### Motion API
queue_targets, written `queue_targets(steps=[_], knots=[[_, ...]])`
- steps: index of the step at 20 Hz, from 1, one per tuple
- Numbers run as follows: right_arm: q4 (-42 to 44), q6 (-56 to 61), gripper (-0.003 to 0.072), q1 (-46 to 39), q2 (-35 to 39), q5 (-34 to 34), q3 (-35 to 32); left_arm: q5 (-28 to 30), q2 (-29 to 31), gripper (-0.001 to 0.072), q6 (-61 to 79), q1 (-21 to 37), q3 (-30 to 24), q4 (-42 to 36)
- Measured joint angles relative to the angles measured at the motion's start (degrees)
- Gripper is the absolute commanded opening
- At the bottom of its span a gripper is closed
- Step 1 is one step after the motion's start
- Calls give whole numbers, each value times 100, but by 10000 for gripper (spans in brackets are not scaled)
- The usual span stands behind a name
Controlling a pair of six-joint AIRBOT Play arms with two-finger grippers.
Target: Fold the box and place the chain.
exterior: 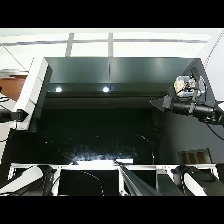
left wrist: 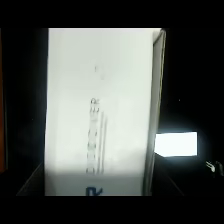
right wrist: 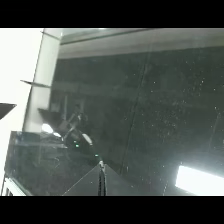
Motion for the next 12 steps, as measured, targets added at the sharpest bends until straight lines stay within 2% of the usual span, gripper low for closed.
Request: queue_targets(steps=[6, 12], knots=[[-4, 39, 42, 2, 2, -17, 0, -92, 48, 716, -61, -98, 120, -103], [-70, 39, 42, 2, 2, 7, 0, -254, 354, 716, -275, -164, 728, -149]])
